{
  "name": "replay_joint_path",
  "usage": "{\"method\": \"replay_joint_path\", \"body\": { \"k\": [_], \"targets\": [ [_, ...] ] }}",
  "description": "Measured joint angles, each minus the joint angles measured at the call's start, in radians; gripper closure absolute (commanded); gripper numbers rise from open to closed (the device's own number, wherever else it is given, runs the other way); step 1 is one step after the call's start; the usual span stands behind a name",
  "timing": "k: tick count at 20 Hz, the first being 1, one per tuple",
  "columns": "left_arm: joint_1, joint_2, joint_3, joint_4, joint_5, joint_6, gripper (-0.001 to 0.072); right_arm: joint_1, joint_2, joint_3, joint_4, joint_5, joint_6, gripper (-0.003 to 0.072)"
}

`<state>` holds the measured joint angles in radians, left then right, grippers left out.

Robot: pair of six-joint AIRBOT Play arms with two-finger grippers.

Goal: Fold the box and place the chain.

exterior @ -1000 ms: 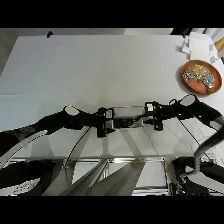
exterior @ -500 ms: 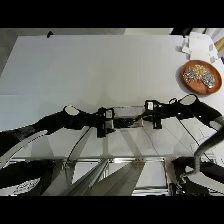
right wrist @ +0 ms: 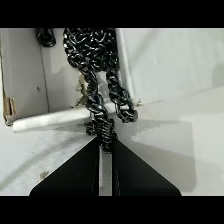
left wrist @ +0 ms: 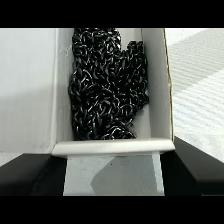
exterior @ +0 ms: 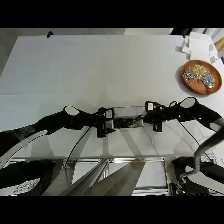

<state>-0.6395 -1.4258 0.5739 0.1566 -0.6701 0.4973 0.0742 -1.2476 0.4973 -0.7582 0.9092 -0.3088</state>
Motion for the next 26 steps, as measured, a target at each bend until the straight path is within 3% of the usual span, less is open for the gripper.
{"method": "replay_joint_path", "body": {
  "k": [13,26],
  "targets": [
    [0.0,0.0,0.0,0.0,0.0,0.0,0.0397,-0.014,0.272,-0.013,0.032,0.017,0.103,0.0672],
    [0.0,0.0,0.0,0.0,0.0,0.0,0.0397,-0.014,0.309,-0.013,0.121,0.071,0.118,0.0672]
  ]
}}
